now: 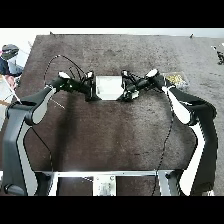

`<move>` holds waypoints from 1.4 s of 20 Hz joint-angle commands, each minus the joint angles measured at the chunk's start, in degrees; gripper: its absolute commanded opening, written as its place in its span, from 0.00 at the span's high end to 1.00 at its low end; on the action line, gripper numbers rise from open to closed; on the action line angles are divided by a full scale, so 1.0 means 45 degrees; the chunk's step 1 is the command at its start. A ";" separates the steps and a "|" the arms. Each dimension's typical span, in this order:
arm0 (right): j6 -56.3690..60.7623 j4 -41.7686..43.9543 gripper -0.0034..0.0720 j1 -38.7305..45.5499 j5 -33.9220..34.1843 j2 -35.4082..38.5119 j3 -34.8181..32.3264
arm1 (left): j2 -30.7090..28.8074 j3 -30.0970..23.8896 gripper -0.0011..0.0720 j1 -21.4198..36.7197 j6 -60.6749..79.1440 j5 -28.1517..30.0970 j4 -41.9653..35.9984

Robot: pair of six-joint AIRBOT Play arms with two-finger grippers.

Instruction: Fold the box and place the chain.

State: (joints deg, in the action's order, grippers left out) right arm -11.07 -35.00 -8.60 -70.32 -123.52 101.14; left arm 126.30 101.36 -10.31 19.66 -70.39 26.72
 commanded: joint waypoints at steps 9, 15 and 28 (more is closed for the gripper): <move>0.0529 -0.2521 0.00 0.0131 0.0136 0.1195 0.0010 | 0.0000 0.0000 0.43 0.0000 -0.0029 -0.0019 0.0005; 0.1666 -0.2506 0.01 0.0787 -0.0423 0.2191 0.0010 | 0.0000 0.0000 0.43 0.0000 -0.0029 -0.0019 0.0010; 0.2370 0.1739 0.94 -0.0175 0.1739 0.1977 0.0005 | 0.0000 0.0000 0.43 0.0000 -0.0029 -0.0019 0.0005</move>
